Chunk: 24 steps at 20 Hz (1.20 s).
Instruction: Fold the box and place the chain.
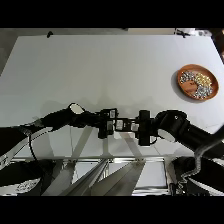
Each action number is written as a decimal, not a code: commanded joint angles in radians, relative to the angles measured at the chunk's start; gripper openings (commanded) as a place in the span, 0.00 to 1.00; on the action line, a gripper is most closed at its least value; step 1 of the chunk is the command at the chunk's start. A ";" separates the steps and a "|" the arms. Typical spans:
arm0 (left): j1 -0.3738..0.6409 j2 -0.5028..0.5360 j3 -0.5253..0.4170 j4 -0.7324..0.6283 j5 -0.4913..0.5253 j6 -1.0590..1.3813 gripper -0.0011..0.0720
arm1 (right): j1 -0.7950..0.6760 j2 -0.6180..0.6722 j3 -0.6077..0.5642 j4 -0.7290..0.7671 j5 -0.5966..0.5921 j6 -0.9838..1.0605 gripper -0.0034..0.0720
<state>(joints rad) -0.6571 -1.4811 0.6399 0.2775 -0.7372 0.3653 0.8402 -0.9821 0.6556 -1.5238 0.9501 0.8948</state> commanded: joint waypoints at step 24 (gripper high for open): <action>0.001 0.001 0.000 0.000 0.000 0.000 0.49 | 0.000 0.065 0.001 -0.043 -0.061 -0.001 0.44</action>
